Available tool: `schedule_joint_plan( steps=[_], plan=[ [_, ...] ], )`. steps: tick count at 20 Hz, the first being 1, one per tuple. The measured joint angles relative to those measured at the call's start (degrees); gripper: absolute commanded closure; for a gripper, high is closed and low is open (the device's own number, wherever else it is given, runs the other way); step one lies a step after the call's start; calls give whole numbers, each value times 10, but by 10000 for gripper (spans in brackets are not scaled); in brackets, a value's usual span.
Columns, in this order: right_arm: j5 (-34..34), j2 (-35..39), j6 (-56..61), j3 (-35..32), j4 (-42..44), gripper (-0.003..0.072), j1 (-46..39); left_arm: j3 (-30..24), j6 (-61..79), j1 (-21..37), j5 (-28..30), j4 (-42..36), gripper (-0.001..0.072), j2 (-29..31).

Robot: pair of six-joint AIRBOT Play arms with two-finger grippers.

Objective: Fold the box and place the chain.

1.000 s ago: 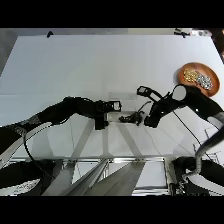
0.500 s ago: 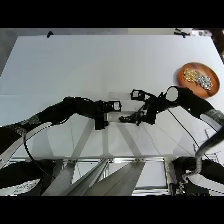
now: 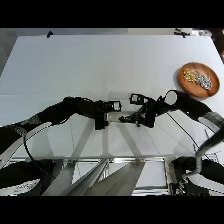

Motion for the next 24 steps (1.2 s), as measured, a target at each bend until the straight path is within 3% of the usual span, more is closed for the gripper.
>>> schedule_joint_plan(
  steps=[2, 4, 6, 12, 18, 24],
  plan=[
    [-2, 0, -2, -4, 7, 505, 0, 0, 0, 0, 0, 0, 314, 0],
    [-1, 0, -3, -5, 16, 536, 0, 0, 0, 0, 0, 0, 314, 0],
    [3, 1, -3, -7, 18, 667, 0, 0, 0, 0, 0, 0, 314, 0],
    [19, 47, 6, -8, 11, 667, 0, 0, 0, 0, 0, 0, 314, 0],
    [24, 148, 61, -8, -8, 669, 0, 0, 0, 0, 0, 0, 314, 0],
    [22, 267, 61, -7, 90, 669, 0, 0, 0, 0, 0, 0, 314, 0]
  ],
)
